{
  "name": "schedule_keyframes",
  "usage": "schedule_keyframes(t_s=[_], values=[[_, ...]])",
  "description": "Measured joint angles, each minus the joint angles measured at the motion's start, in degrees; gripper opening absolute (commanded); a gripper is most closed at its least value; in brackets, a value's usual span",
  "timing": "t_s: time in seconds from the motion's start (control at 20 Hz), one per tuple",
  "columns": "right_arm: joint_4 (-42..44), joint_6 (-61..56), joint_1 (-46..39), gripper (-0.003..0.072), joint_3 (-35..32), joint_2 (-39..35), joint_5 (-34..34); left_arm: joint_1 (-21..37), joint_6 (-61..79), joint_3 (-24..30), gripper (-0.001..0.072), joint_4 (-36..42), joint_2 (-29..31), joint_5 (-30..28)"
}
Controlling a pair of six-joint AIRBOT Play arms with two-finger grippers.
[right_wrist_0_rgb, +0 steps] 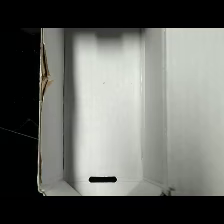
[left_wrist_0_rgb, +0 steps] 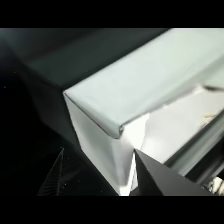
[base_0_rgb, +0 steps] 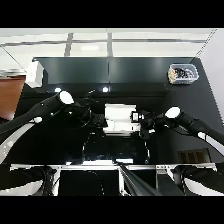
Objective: Fold the box and place the chain.
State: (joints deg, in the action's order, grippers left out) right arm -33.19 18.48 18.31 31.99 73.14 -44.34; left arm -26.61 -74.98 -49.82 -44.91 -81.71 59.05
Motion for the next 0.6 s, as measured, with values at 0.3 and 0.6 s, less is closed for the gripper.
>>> schedule_keyframes(t_s=[0.3, 0.6], values=[[0.00, 0.00, 0.00, 0.0157, 0.00, 0.00, 0.00, -5.60, -11.39, -2.93, 0.0489, -9.14, 0.00, -1.68], [0.00, -0.02, 0.00, 0.0157, 0.00, 0.00, 0.02, -11.45, -26.18, -6.34, 0.0348, -22.69, -0.55, -1.46]])
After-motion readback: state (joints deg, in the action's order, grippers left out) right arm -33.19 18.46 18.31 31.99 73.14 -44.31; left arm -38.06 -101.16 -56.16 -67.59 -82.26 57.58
